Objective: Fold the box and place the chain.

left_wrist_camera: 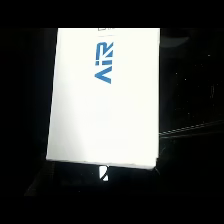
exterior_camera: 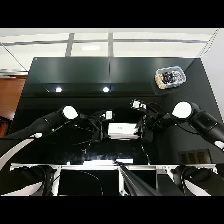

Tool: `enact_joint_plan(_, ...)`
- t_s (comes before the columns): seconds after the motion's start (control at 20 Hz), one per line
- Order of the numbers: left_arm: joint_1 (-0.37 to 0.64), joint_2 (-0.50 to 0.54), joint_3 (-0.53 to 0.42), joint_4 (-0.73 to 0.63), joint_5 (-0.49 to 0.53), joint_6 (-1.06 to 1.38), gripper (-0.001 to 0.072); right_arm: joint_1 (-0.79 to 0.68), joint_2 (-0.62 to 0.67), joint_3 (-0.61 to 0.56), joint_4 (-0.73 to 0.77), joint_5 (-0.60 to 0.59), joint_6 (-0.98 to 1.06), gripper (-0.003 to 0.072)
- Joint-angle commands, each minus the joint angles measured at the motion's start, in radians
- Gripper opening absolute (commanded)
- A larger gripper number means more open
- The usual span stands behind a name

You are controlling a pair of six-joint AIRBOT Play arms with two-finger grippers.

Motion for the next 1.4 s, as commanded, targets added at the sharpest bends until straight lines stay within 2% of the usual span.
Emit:
enact_joint_plan(0.0,-0.001,-0.001,0.000,0.000,0.000,0.000,0.0277,0.001,-0.002,0.000,-0.011,-0.017,0.024,0.0305)
enact_joint_plan(0.5,-0.001,-0.001,0.000,0.000,0.001,0.000,0.0277,0.000,0.000,0.003,-0.008,-0.009,0.080,0.0307)
enact_joint_plan(0.65,-0.001,-0.001,0.000,0.000,0.000,0.000,0.0277,-0.002,0.012,0.038,-0.010,0.055,0.174,0.0307)
enact_joint_plan(0.9,0.000,-0.001,0.000,0.000,0.002,0.000,0.0277,-0.060,0.024,0.078,-0.002,0.197,0.464,0.0304)
enact_joint_plan(0.95,0.000,-0.001,0.000,0.000,0.002,0.000,0.0277,-0.086,0.024,0.078,-0.002,0.244,0.498,0.0279)
enact_joint_plan(1.0,0.000,-0.001,0.000,0.000,0.002,0.000,0.0277,-0.112,0.024,0.076,0.014,0.288,0.510,0.0049)
enact_joint_plan(1.05,0.000,-0.001,0.000,0.000,0.002,0.000,0.0277,-0.136,0.024,0.071,0.055,0.318,0.512,0.0016)
enact_joint_plan(1.15,0.000,-0.001,0.000,0.000,0.002,0.000,0.0277,-0.169,0.023,0.041,0.188,0.308,0.511,0.0015)
enact_joint_plan(1.35,0.000,-0.001,0.000,0.000,0.003,0.000,0.0277,-0.156,0.011,-0.083,0.491,0.101,0.521,0.0015)
